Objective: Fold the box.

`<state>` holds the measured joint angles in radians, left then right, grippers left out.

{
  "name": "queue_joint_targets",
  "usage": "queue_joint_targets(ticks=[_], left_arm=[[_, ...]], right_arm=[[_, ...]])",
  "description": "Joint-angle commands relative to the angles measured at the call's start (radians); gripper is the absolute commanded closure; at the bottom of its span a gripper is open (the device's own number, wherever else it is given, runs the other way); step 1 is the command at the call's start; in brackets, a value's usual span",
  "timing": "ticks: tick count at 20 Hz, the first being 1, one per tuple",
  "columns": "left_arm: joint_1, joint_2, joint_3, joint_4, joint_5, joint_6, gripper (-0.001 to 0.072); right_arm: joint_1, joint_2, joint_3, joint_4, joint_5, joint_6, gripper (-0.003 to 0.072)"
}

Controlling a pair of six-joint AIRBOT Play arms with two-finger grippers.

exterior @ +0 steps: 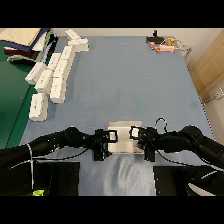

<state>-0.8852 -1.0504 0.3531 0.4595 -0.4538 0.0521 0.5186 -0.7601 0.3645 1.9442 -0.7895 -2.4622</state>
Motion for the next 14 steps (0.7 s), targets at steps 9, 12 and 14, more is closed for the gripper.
queue_joint_targets(ticks=[9, 12, 14], left_arm=[[0.000, 0.001, 0.000, 0.000, 0.000, 0.000, 0.0189], [0.000, 0.001, 0.000, 0.000, 0.000, 0.000, 0.0189], [0.000, 0.001, 0.000, 0.000, 0.000, 0.000, 0.0189]], right_arm=[[0.001, -0.037, 0.000, 0.014, 0.022, -0.010, 0.0201], [0.001, -0.036, 0.000, -0.009, 0.020, -0.002, 0.0203], [0.000, -0.036, 0.007, -0.020, -0.013, 0.024, 0.0361]])
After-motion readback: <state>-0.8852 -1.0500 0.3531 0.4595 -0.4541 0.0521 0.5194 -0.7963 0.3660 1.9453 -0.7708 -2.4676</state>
